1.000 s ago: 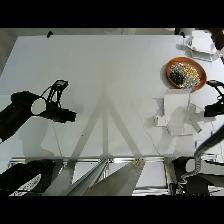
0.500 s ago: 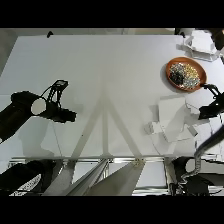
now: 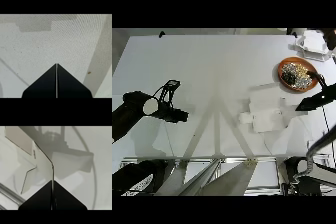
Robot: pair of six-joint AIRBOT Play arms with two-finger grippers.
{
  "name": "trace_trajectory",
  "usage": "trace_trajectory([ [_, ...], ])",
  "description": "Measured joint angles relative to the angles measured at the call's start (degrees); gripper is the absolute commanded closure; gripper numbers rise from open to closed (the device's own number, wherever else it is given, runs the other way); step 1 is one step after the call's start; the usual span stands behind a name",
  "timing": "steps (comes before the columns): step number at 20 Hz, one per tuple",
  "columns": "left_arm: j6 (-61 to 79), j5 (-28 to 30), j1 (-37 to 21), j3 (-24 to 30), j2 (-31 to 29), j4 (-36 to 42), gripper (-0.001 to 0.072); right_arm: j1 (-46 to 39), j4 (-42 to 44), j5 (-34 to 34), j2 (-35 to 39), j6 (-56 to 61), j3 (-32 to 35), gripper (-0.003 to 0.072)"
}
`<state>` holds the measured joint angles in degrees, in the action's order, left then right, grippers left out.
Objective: Fold the box and place the chain.
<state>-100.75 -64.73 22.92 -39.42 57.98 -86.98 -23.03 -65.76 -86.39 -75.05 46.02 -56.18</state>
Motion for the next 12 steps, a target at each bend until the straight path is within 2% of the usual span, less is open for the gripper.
trace_trajectory([
  [6, 0.0, 0.0, 0.0, 0.0, 0.0, 0.0, 0.07, 13.1, 9.5, 4.7, 9.1, 4.5, 7.1, 0.0677],
  [12, 0.0, 0.0, 0.0, 0.0, 0.0, 0.0, 0.07, 29.0, 11.4, 17.7, 17.3, 18.7, 15.5, 0.0679],
])
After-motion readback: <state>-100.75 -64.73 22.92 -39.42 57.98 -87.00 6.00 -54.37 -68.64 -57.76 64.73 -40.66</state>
